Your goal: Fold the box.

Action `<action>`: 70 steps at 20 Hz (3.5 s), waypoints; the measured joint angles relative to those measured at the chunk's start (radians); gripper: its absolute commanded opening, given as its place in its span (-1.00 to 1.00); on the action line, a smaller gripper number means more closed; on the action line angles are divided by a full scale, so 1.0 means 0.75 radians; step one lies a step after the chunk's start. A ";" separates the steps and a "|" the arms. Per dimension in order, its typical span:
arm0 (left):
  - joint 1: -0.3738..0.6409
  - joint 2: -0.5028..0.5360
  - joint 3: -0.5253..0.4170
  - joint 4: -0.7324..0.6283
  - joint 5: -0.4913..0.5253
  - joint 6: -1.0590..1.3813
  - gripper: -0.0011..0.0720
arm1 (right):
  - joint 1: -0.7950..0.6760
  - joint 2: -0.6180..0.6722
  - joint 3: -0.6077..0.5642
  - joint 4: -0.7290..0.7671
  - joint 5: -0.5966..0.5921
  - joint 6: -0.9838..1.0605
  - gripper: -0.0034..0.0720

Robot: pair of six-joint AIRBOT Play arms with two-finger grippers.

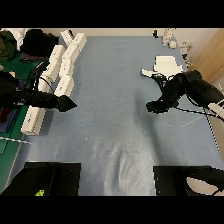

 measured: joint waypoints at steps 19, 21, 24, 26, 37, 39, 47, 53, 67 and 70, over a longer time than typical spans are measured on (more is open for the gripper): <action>0.000 0.000 -0.001 0.000 0.001 -0.001 0.91 | -0.025 -0.015 0.026 0.090 0.099 0.215 -0.24; 0.000 0.000 -0.001 0.000 0.001 -0.001 0.91 | -0.111 -0.046 0.099 0.085 0.109 0.348 0.04; 0.000 0.000 -0.001 -0.001 0.001 -0.001 0.91 | -0.336 -0.131 0.261 0.139 0.111 0.441 0.03; 0.000 0.000 -0.001 0.000 0.001 -0.001 0.91 | -0.518 -0.227 0.380 0.209 0.103 0.449 0.03; 0.000 0.000 -0.001 -0.001 0.002 -0.001 0.91 | -1.030 -0.946 1.047 0.610 0.092 0.224 -0.02; 0.000 0.000 -0.001 -0.001 0.002 -0.001 0.91 | -1.044 -1.039 1.165 0.638 0.090 0.209 -0.02; 0.000 0.000 -0.001 -0.001 0.002 -0.001 0.91 | -1.056 -1.204 1.352 0.844 0.065 0.085 -0.76; 0.000 0.001 -0.001 0.000 0.002 -0.001 0.91 | -1.038 -1.203 1.367 1.033 -0.090 -0.053 -0.91; 0.000 0.001 -0.001 0.000 0.001 -0.001 0.91 | -0.732 -0.639 0.738 0.994 -0.321 -0.134 -0.91; 0.000 0.001 -0.001 0.000 0.001 -0.001 0.91 | -0.709 -0.395 0.399 0.985 -0.300 -0.134 -0.91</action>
